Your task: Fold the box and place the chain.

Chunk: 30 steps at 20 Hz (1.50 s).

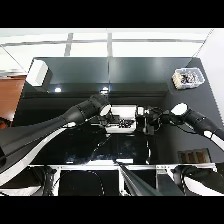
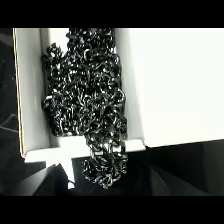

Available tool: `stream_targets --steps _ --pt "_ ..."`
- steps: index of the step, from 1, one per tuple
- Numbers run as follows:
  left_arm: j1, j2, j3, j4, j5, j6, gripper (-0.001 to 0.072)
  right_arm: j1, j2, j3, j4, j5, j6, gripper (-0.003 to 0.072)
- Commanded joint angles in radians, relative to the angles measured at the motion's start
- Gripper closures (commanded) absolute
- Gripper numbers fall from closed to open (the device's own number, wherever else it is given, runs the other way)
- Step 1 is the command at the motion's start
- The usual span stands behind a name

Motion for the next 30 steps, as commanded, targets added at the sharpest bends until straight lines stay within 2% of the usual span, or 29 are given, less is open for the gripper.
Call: stream_targets --steps 1,3,5,6,7,8,11,13,16,18,20,23,25,28,30 --pt "0.000 0.000 0.000 0.000 0.002 0.000 0.0679 0.000 -0.004 0.000 -0.014 -0.003 -0.019 0.0084" --pt "0.000 0.000 0.000 0.000 0.003 0.000 0.0678 0.000 -0.004 0.000 -0.014 -0.003 -0.019 0.0085" --pt "0.000 0.000 0.000 0.000 0.003 0.000 0.0679 0.001 -0.004 0.000 -0.014 -0.002 -0.018 0.0234" --pt "0.000 0.000 0.000 0.000 0.003 0.000 0.0679 0.001 -0.004 0.000 -0.014 0.000 -0.017 0.0278" --pt "0.000 0.000 0.000 0.000 0.002 0.000 0.0679 0.000 -0.004 0.000 -0.014 0.000 -0.011 0.0412" --pt "0.000 0.000 0.000 0.000 0.003 0.000 0.0679 0.000 -0.004 0.000 -0.015 -0.001 -0.011 0.0594" --pt "0.000 0.000 0.000 0.000 0.002 0.000 0.0679 0.000 0.000 0.000 -0.016 -0.016 0.060 0.0674" --pt "0.000 0.000 0.000 0.000 0.002 0.000 0.0679 -0.006 0.031 0.000 -0.046 -0.015 0.179 0.0676" --pt "0.000 0.000 0.000 0.000 0.002 0.000 0.0679 -0.036 0.155 0.011 -0.183 -0.007 0.490 0.0677" --pt "0.000 0.000 0.000 0.000 0.002 0.000 0.0679 -0.066 0.262 0.044 -0.283 0.050 0.672 0.0677" --pt "0.000 0.000 0.000 0.000 0.002 0.000 0.0679 -0.091 0.359 0.102 -0.281 0.144 0.753 0.0678" --pt "0.000 0.000 0.000 0.000 0.002 0.000 0.0679 -0.095 0.434 0.211 -0.173 0.262 0.819 0.0678" --pt "0.000 0.000 0.000 -0.002 0.002 0.000 0.0679 -0.094 0.435 0.270 -0.013 0.327 0.820 0.0677" --pt "-0.001 0.000 0.000 -0.003 0.002 0.000 0.0679 -0.094 0.435 0.288 0.244 0.327 0.818 0.0676" --pt "-0.001 0.000 0.000 -0.004 0.002 0.000 0.0678 -0.080 0.434 0.288 0.331 0.329 0.804 0.0675"
